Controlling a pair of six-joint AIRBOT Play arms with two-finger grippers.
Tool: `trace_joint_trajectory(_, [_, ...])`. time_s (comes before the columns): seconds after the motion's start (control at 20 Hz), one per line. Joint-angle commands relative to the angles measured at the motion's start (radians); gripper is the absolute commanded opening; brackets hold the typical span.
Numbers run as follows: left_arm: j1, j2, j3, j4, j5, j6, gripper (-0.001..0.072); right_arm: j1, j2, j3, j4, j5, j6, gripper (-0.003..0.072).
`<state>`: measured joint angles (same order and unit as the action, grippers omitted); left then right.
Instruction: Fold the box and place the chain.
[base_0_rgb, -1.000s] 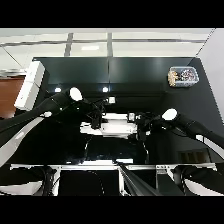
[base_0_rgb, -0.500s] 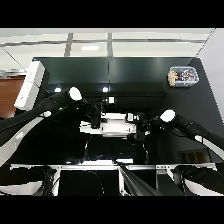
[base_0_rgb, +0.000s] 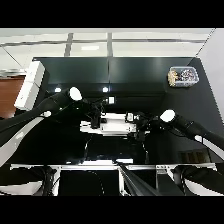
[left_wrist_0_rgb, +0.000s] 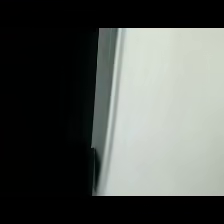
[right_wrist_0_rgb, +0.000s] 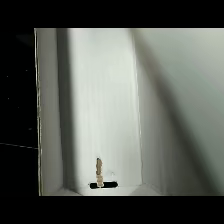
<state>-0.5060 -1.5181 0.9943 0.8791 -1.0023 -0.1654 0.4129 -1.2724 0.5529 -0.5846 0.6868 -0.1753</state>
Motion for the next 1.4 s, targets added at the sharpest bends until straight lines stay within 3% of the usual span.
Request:
trace_joint_trajectory(0.0, [0.000,0.011,0.002,0.005,0.000,0.002,0.0409,0.001,0.000,0.000,-0.003,0.006,-0.001,0.0489])
trace_joint_trajectory(0.05, [0.004,0.019,0.003,0.012,-0.002,0.001,0.0606,0.001,0.000,0.000,-0.003,0.006,-0.001,0.0432])
trace_joint_trajectory(0.1, [0.010,0.029,0.003,0.015,-0.005,-0.002,0.0713,0.001,0.000,0.000,-0.003,0.006,-0.001,0.0431])
trace_joint_trajectory(0.25, [0.036,0.086,0.004,0.067,-0.077,-0.072,0.0712,0.001,0.000,0.000,-0.003,0.006,-0.001,0.0431])
trace_joint_trajectory(0.45, [0.080,0.196,0.003,0.307,-0.216,-0.328,0.0706,0.001,0.000,0.000,-0.019,0.039,-0.024,0.0430])
trace_joint_trajectory(0.5, [0.095,0.216,0.003,0.353,-0.260,-0.392,0.0671,0.001,0.000,0.000,-0.018,0.038,-0.024,0.0431])
trace_joint_trajectory(0.55, [0.112,0.228,0.003,0.366,-0.309,-0.455,0.0574,0.001,0.000,0.000,-0.019,0.037,-0.024,0.0430])
trace_joint_trajectory(0.6, [0.127,0.229,0.003,0.346,-0.359,-0.499,0.0231,0.001,0.000,0.000,-0.018,0.034,-0.023,0.0431])
trace_joint_trajectory(0.65, [0.136,0.227,0.001,0.286,-0.401,-0.490,0.0032,0.001,0.000,0.000,-0.018,0.034,-0.023,0.0431])
trace_joint_trajectory(0.8, [0.126,0.228,-0.062,-0.068,-0.378,-0.469,0.0027,0.001,0.000,0.000,-0.018,0.034,-0.023,0.0431])
trace_joint_trajectory(1.0, [0.122,0.227,-0.150,-0.462,-0.189,-0.198,0.0028,0.001,0.000,0.000,-0.018,0.033,-0.022,0.0431])
trace_joint_trajectory(1.15, [0.141,0.216,-0.150,-0.468,0.114,-0.225,0.0027,0.001,0.000,0.000,-0.018,0.033,-0.022,0.0430])
trace_joint_trajectory(1.35, [0.116,0.139,-0.146,-0.410,0.176,-0.228,0.0027,0.001,0.000,0.000,-0.015,0.027,-0.019,0.0431])
